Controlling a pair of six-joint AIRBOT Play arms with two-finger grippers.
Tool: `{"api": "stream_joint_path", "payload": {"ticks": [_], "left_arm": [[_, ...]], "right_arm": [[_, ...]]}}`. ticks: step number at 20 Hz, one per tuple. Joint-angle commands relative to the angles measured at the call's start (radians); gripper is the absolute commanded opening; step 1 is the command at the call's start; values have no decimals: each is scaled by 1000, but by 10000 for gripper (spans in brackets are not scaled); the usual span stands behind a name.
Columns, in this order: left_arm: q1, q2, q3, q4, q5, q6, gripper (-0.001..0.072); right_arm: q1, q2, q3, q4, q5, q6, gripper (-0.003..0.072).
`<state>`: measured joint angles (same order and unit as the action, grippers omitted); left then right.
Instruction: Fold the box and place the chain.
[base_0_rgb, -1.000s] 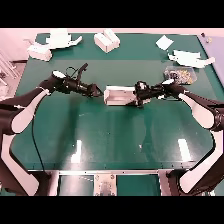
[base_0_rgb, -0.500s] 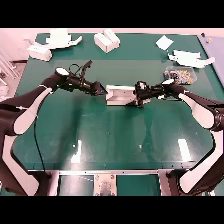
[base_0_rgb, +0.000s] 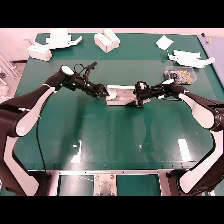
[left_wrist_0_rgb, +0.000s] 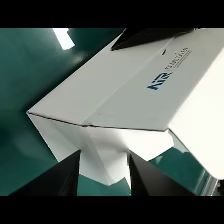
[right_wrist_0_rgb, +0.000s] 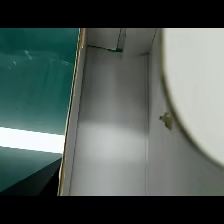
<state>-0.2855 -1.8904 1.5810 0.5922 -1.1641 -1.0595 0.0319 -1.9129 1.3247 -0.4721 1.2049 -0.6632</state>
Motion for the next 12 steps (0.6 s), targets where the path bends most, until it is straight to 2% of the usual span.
{"api": "stream_joint_path", "payload": {"ticks": [1, 7, 12], "left_arm": [[-29, 0, 57, 118, 5, -88, 383], [-93, 0, 97, 303, 39, -233, 383], [-122, 0, 167, 397, 53, -396, 383]], "right_arm": [[0, 0, 0, 0, 1, 0, 581], [0, 0, 0, 0, 1, 0, 581], [0, 0, 0, 0, 1, 0, 581]]}}
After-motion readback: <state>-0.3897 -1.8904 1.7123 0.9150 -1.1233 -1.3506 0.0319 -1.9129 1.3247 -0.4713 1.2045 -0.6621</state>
